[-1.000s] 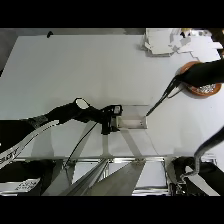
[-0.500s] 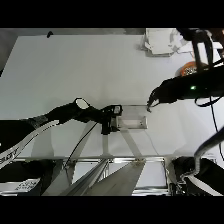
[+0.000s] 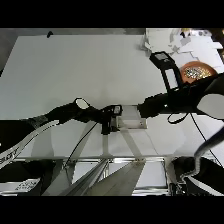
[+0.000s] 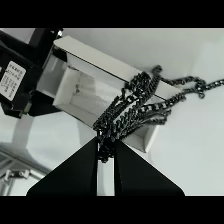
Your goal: Fold the box and place the chain.
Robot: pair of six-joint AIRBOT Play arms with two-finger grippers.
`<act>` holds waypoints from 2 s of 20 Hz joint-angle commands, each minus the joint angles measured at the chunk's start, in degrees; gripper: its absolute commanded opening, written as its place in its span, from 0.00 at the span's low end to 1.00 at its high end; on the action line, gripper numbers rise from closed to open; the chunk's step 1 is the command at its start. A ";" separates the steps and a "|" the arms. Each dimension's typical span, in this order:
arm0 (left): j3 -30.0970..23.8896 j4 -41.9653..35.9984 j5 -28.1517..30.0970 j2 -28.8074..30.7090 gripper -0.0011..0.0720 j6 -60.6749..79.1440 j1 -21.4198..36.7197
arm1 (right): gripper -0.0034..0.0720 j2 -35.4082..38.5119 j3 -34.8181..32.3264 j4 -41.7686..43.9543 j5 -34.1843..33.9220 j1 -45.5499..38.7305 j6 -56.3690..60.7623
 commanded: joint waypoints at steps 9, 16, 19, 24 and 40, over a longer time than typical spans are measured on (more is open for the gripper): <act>-0.02 0.02 0.02 0.02 0.30 0.02 0.02 | 0.07 2.43 -5.25 3.06 -6.91 4.17 -0.72; -0.02 0.00 0.00 0.02 0.30 0.02 0.02 | 0.07 14.27 -5.27 2.99 -4.24 4.59 0.96; -0.02 0.02 0.00 0.02 0.30 0.04 0.02 | 0.07 15.12 -5.27 2.21 -3.56 4.59 1.95; -0.02 0.00 0.00 0.02 0.30 0.02 0.02 | 0.07 18.27 -5.25 -5.33 -7.80 4.59 5.84; -0.02 0.00 0.00 0.02 0.30 0.02 0.02 | 0.07 28.70 -6.80 -19.26 8.70 4.55 14.69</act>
